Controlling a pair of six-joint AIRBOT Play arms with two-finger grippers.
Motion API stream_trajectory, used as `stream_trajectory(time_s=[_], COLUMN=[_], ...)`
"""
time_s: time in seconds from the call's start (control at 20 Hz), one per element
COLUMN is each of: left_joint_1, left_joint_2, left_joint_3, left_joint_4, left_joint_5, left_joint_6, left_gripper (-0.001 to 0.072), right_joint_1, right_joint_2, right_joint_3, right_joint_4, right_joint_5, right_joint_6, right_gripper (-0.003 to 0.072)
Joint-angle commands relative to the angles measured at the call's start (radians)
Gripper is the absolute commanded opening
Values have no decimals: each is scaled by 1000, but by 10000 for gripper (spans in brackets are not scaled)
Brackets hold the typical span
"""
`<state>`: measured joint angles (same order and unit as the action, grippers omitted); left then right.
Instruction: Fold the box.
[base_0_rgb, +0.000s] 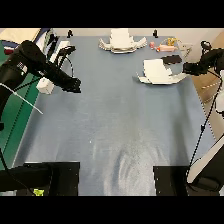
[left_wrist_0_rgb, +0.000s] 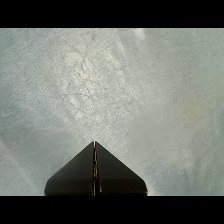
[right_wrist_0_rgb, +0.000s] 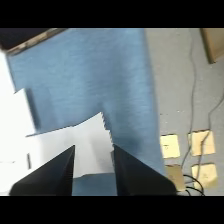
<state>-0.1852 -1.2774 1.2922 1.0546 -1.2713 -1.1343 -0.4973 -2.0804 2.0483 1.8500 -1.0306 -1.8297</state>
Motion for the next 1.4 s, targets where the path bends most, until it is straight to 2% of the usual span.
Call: stream_trajectory(time_s=[0.0, 0.15, 0.25, 0.3, 0.4, 0.5, 0.65, 0.85, 1.35], left_joint_1=[-1, -1, -1, -1, -2, -2, -2, -2, -2], left_joint_2=[-1, -1, -1, -1, -1, -1, -1, -1, -1], left_joint_3=[1, 1, 1, 1, 1, 1, 1, 1, 1], left_joint_4=[0, 0, 0, 0, 0, 0, 0, 0, 0], left_joint_5=[0, 0, 0, 0, 0, 0, 0, 0, 0], left_joint_6=[0, 0, 0, 0, 0, 0, 0, 0, 0], left_gripper=[14, 14, 14, 14, 14, 14, 14, 14, 15], right_joint_1=[-2, -2, -2, -2, 1, 11, 45, 160, 461], right_joint_2=[11, 42, 62, 68, 75, 100, 158, 312, 993], right_joint_3=[1, 1, 1, 1, 0, -26, -112, -351, -1248], right_joint_4=[107, 144, 143, 143, 159, 234, 283, 278, 201], right_joint_5=[-102, -138, -173, -211, -290, -350, -367, -319, -17], right_joint_6=[-83, -137, -135, -135, -133, -93, -4, 56, 347], right_gripper=[216, 189, 41, 3, 1, 0, -2, -3, -3])
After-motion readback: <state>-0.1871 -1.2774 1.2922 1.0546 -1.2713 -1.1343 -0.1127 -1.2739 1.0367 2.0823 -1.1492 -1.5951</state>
